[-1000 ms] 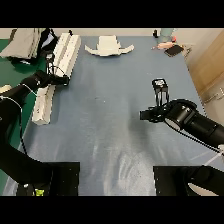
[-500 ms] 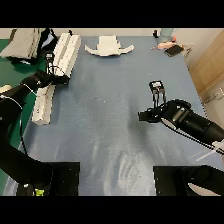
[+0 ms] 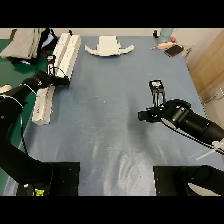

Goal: Fold the box.

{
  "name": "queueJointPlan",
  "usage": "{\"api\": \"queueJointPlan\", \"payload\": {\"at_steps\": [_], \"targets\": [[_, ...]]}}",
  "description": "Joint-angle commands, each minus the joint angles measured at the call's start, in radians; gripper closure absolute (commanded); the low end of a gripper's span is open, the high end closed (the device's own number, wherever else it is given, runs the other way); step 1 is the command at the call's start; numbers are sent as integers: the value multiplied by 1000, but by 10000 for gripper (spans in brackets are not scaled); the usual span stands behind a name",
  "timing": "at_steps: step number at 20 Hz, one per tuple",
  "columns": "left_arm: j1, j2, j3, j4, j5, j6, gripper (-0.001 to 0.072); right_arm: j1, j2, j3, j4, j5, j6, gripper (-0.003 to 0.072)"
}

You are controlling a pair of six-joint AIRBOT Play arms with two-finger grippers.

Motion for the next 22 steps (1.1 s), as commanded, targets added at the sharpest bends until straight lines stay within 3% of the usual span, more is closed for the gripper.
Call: {"api": "queueJointPlan", "payload": {"at_steps": [1,2,4,12,22], "targets": [[1,-9,-1,-2,-9,-2,199,2,-1,1,1,-10,0,683],[1,-9,-1,-2,-8,-2,187,2,-1,1,0,-10,0,684],[1,-10,-1,-2,-9,-2,46,2,-1,1,0,-10,0,683],[3,-5,0,-1,-43,-2,43,2,-1,1,1,-10,0,684],[72,111,29,10,-326,-10,16,2,-1,1,2,-9,0,683]]}}
